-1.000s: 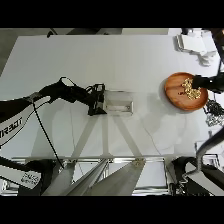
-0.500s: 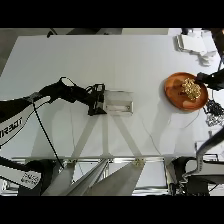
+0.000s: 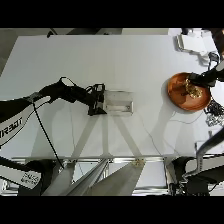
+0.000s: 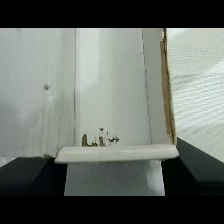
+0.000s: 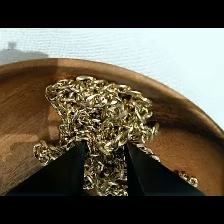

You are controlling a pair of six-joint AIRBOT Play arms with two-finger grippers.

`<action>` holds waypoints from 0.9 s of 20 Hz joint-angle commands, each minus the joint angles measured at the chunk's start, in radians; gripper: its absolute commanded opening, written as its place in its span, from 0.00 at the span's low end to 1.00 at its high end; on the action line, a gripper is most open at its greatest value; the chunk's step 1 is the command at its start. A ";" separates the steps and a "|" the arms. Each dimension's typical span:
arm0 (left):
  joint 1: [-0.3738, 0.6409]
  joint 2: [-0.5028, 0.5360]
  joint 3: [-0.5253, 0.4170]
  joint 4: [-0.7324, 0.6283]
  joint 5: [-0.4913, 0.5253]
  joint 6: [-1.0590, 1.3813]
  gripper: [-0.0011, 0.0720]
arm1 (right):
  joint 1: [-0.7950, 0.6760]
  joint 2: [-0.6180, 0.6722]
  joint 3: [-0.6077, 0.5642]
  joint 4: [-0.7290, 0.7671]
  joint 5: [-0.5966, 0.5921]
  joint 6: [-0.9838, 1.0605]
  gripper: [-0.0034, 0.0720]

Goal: Fold the box and place the chain.

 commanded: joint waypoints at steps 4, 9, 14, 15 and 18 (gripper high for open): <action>0.000 0.000 0.000 0.000 -0.001 0.000 0.31 | 0.019 0.040 0.001 -0.005 0.124 -0.087 0.06; 0.000 0.000 0.000 0.000 0.000 0.000 0.31 | 0.113 0.163 0.000 -0.024 0.293 -0.155 0.06; 0.000 0.000 0.000 0.001 0.000 0.000 0.31 | 0.210 0.346 0.000 -0.026 0.367 -0.155 0.05; 0.000 0.000 0.000 0.000 0.000 0.000 0.31 | 0.224 0.382 0.000 -0.030 0.372 -0.153 0.05; 0.000 0.000 0.000 0.000 0.000 0.000 0.31 | 0.232 0.442 0.000 -0.039 0.383 -0.143 0.06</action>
